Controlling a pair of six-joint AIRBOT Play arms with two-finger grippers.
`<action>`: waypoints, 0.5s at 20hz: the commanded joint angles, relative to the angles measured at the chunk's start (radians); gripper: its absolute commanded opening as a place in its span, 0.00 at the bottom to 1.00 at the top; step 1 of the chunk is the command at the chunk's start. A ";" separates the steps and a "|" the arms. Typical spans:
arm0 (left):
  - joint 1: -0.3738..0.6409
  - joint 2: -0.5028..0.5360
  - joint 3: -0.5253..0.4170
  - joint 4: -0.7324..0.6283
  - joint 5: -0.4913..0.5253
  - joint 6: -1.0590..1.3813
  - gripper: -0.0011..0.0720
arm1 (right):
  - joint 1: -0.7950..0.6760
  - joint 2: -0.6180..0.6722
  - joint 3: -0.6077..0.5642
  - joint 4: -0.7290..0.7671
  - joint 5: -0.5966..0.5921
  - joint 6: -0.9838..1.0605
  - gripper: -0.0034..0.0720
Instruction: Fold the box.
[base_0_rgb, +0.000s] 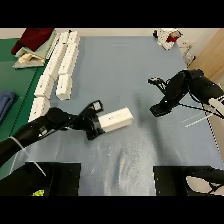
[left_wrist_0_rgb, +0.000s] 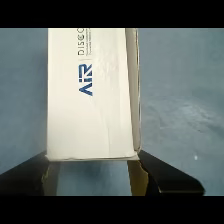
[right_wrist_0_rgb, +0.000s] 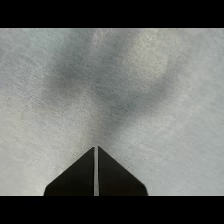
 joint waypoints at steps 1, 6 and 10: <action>0.215 0.131 0.000 0.303 -0.068 -0.425 0.66 | 0.000 -0.001 0.001 0.000 0.000 0.000 0.10; 0.523 0.253 -0.039 0.379 -0.237 -0.558 0.66 | 0.000 -0.001 0.001 0.000 0.000 0.000 0.10; 0.694 0.331 -0.096 0.469 -0.254 -0.644 0.66 | 0.000 -0.001 0.001 0.000 0.000 0.000 0.10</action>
